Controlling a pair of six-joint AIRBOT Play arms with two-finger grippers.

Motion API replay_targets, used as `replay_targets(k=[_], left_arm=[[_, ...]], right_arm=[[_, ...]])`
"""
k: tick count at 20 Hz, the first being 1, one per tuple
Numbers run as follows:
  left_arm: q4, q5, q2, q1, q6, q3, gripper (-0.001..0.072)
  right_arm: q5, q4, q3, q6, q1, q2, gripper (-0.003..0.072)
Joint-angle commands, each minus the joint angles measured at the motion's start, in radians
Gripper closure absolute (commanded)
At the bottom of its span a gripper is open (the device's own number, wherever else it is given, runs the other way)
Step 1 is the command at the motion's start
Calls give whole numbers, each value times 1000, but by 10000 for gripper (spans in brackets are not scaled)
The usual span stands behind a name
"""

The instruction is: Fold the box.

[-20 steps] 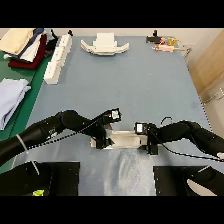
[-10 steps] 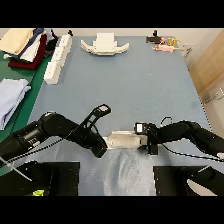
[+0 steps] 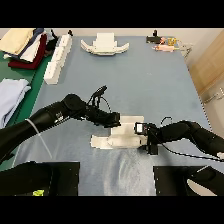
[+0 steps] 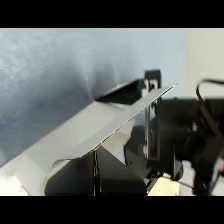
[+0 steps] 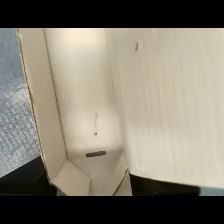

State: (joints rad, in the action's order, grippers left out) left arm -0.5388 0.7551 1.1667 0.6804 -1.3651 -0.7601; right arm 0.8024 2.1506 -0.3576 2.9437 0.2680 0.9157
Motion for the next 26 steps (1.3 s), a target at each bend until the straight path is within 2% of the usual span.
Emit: replay_targets(k=[1, 4, 6, 13, 15, 18, 21, 23, 26], left_arm=[[23, -9, 108, -34, -65, -15, 696], [22, 42, 174, -33, -68, -15, 696], [18, 37, 193, -34, -65, -15, 696], [0, 36, 198, -42, -34, -18, 696], [0, 103, 188, -81, 38, -52, 697], [-1, 184, 86, -154, 131, -89, 697], [-134, 219, -80, -209, 171, -83, 697], [-269, 257, -205, -214, 190, -47, 697], [-288, 332, -356, -211, 413, 71, 697]], right_arm=[[0, 0, -1, 0, 0, -1, 182], [0, 0, 0, 0, 0, -1, 183], [0, 0, -1, 0, 0, -1, 183], [0, 0, 0, 0, 0, -1, 182], [0, 0, -1, 0, 0, -1, 183], [0, 0, -1, 0, 0, -1, 182], [0, 0, 0, 0, 0, -1, 182], [0, 0, -1, 0, 0, -1, 182], [0, 0, 0, 0, 0, -1, 183]])
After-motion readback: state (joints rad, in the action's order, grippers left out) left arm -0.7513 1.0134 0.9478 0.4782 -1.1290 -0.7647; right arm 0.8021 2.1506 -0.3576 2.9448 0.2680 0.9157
